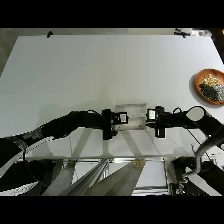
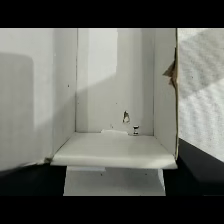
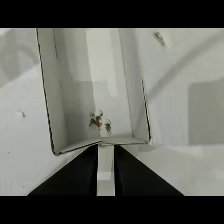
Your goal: Fold the box and place the chain.
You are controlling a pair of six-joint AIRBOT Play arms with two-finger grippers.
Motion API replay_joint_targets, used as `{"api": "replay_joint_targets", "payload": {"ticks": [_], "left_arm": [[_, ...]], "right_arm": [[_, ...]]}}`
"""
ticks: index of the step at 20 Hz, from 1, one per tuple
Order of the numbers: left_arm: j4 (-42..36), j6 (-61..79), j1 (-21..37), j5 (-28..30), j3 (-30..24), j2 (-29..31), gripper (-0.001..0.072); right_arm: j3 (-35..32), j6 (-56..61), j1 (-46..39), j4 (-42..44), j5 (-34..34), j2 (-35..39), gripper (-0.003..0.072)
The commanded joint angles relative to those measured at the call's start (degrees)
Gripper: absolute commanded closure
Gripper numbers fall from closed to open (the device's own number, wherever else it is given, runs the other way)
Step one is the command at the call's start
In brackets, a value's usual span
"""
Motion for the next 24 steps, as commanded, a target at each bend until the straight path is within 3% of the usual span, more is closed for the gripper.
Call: {"api": "replay_joint_targets", "payload": {"ticks": [1,7,8,9,10,12,13,14,16,17,18,19,24], "left_arm": [[0.0,0.0,0.0,0.0,0.0,0.0,0.0436],[0.0,0.0,0.0,0.0,0.0,0.0,0.0436],[0.0,0.0,0.0,0.0,0.0,0.0,0.0436],[0.0,0.0,0.0,0.0,0.0,0.0,0.0436],[0.0,0.0,0.0,0.0,0.0,0.0,0.0436],[0.0,0.0,0.0,0.0,0.0,0.0,0.0436],[0.0,0.0,0.0,0.0,0.0,0.0,0.0436],[0.0,0.0,0.0,0.0,0.0,0.0,0.0436],[0.0,0.0,0.0,0.0,0.0,0.0,0.0436],[0.0,0.0,0.0,0.0,0.0,0.0,0.0436],[0.0,0.0,0.0,0.0,0.0,0.0,0.0436],[0.0,0.0,0.0,0.0,0.0,0.0,0.0436],[0.0,0.0,0.0,0.0,0.0,0.0,0.0436]], "right_arm": [[0.0,-0.2,3.7,0.9,-3.4,-1.4,0.0566],[0.0,0.0,4.6,0.9,-6.2,-2.8,0.0561],[0.0,0.0,4.6,0.9,-6.2,-2.8,0.0497],[0.0,0.0,4.6,0.9,-6.2,-2.8,0.0386],[0.0,0.0,4.6,0.9,-6.2,-2.8,0.0336],[0.0,0.0,4.6,0.9,-6.2,-2.8,0.0306],[0.0,0.0,4.6,0.9,-6.2,-2.8,0.0207],[0.0,0.0,4.6,0.9,-6.2,-2.8,0.0157],[0.0,0.3,4.6,0.9,-6.2,-2.8,0.0161],[0.0,0.9,4.6,1.0,-6.2,-2.8,0.022],[0.0,2.8,4.6,0.9,-6.2,-2.8,0.042],[0.0,4.3,4.6,-0.2,-6.1,-2.4,0.0669],[0.0,15.5,4.6,-5.0,-5.0,6.1,0.067]]}}
